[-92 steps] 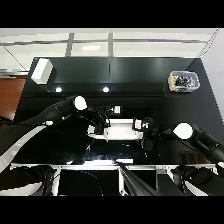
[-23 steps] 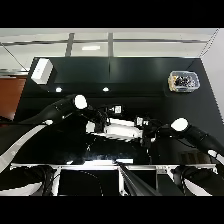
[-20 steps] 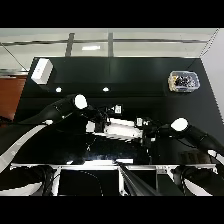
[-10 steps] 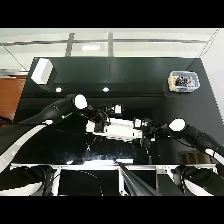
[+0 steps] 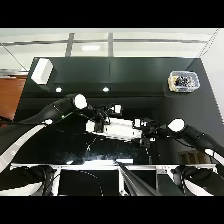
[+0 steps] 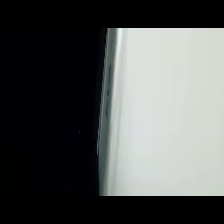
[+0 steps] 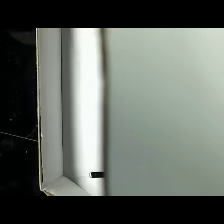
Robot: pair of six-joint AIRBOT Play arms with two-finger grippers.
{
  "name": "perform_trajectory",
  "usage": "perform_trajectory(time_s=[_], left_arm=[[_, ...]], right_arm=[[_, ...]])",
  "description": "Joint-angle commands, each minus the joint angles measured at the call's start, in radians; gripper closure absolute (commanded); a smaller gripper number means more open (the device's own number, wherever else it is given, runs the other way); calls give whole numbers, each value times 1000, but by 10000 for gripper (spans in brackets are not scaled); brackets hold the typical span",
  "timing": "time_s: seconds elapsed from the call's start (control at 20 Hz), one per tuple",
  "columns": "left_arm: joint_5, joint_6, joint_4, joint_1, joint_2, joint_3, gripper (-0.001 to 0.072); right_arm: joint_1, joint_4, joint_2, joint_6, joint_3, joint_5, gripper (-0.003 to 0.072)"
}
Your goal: Fold the box and place the chain.
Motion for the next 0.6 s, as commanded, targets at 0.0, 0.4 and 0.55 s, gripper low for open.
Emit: perform_trajectory(time_s=[0.0, 0.4, 0.55], left_arm=[[-2, 0, 0, 0, 0, 0, 685], [-28, -49, 0, 0, 5, 1, 465], [-27, -77, 27, 1, 58, 1, 169]], right_arm=[[0, -2, -1, 1, 0, -2, 218], [0, -2, -1, 1, 0, 0, 323], [0, -6, -1, -5, 0, 11, 322]])
